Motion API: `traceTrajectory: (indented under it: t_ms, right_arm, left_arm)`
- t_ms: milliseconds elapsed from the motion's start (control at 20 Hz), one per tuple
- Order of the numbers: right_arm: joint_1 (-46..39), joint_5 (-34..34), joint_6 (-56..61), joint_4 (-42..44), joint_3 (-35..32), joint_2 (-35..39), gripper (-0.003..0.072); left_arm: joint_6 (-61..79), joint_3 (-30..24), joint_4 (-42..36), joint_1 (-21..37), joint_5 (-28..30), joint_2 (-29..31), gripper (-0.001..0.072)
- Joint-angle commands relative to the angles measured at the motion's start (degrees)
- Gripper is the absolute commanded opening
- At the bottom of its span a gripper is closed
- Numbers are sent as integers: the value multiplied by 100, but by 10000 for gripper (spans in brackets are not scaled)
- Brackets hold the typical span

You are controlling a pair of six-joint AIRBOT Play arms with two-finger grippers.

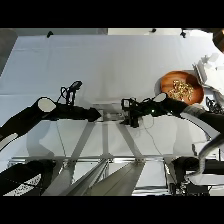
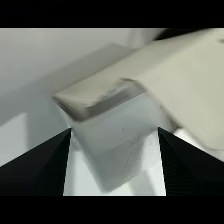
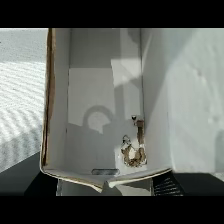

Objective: Fold the box and place the chain.

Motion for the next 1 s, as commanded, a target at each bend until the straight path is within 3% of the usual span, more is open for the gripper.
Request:
traceTrajectory:
  t_ms: [0,300,650,950]
  right_arm:
    - [2,2,0,0,7,0,522]
    - [2,0,0,0,7,0,522]
    - [2,2,2,0,7,0,522]
    - [2,2,0,2,7,-2,522]
  left_arm:
    - [-560,4,881,-225,260,-4,597]
    - [-1016,42,1040,-588,776,-4,590]
    - [-2361,225,2146,-645,472,-9,556]
    - [-2879,634,2463,-782,111,-195,555]
